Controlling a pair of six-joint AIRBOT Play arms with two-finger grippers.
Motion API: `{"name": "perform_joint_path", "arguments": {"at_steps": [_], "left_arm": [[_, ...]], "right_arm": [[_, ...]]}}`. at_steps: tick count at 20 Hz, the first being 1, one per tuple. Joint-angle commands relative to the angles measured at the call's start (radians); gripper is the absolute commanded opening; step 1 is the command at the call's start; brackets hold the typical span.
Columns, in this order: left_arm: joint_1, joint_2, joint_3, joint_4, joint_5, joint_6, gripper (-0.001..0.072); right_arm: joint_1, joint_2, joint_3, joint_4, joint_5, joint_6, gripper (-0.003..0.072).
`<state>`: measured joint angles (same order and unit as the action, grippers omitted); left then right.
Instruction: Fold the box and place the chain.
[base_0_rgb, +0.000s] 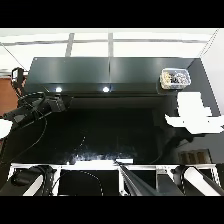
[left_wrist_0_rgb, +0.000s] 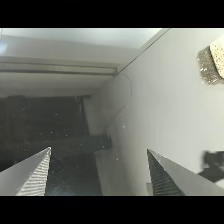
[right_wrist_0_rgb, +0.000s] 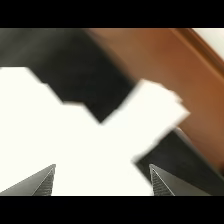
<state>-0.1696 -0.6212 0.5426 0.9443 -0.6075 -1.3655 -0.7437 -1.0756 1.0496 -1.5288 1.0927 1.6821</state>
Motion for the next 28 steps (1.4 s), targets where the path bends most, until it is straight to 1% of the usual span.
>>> {"name": "perform_joint_path", "arguments": {"at_steps": [1, 4, 5, 7, 8, 10, 11, 12, 16, 20, 21, 22, 23, 24, 25, 26, 27, 28], "left_arm": [[-0.004, -0.003, 0.000, 0.009, -0.005, 0.017, 0.0710], [-0.003, -0.003, 0.000, 0.016, -0.005, 0.017, 0.0709], [-0.004, -0.003, 0.000, 0.016, -0.005, 0.016, 0.0709], [-0.004, -0.003, 0.000, 0.015, -0.005, 0.016, 0.0710], [-0.004, -0.003, 0.000, 0.015, -0.005, 0.016, 0.0710], [-0.004, -0.003, 0.000, 0.014, -0.005, 0.016, 0.0709], [-0.004, -0.003, 0.000, 0.014, -0.005, 0.016, 0.0709], [-0.004, -0.003, 0.000, 0.014, -0.005, 0.016, 0.0710], [-0.004, -0.003, 0.000, 0.013, -0.005, 0.015, 0.0709], [-0.004, -0.003, 0.000, 0.013, -0.005, 0.016, 0.0709], [-0.004, -0.003, 0.000, 0.013, -0.005, 0.016, 0.0709], [-0.004, -0.003, 0.000, 0.013, -0.005, 0.016, 0.0709], [-0.004, -0.003, 0.000, 0.013, -0.005, 0.016, 0.0709], [-0.004, -0.003, 0.000, 0.013, -0.005, 0.016, 0.0709], [-0.004, -0.003, 0.000, 0.012, -0.006, 0.016, 0.0709], [-0.004, -0.003, 0.000, 0.011, -0.006, 0.014, 0.0709], [-0.004, -0.003, 0.000, -0.007, -0.006, 0.001, 0.0709], [-0.004, -0.003, 0.000, -0.030, -0.003, 0.000, 0.0709]], "right_arm": [[-0.184, -0.161, 0.097, -0.034, 0.115, -0.061, 0.0668], [-0.267, -0.287, 0.162, -0.018, 0.116, -0.152, 0.0666], [-0.298, -0.333, 0.189, 0.042, 0.116, -0.180, 0.0666], [-0.359, -0.412, 0.232, 0.268, 0.119, -0.338, 0.0667], [-0.383, -0.451, 0.252, 0.376, 0.142, -0.428, 0.0667], [-0.404, -0.533, 0.298, 0.531, 0.241, -0.575, 0.0667], [-0.403, -0.579, 0.327, 0.593, 0.309, -0.634, 0.0666], [-0.398, -0.613, 0.345, 0.637, 0.340, -0.663, 0.0667], [-0.370, -0.697, 0.386, 0.637, 0.352, -0.686, 0.0666], [-0.357, -0.723, 0.391, 0.637, 0.373, -0.714, 0.0665], [-0.357, -0.723, 0.394, 0.637, 0.377, -0.719, 0.0614], [-0.357, -0.722, 0.397, 0.638, 0.378, -0.722, 0.0608], [-0.357, -0.722, 0.399, 0.638, 0.381, -0.722, 0.0560], [-0.357, -0.722, 0.400, 0.638, 0.387, -0.721, 0.0411], [-0.357, -0.722, 0.400, 0.639, 0.398, -0.721, 0.0348], [-0.357, -0.720, 0.400, 0.639, 0.412, -0.722, 0.0161], [-0.357, -0.720, 0.400, 0.647, 0.436, -0.723, 0.0118], [-0.357, -0.720, 0.400, 0.681, 0.476, -0.739, 0.0117]]}}
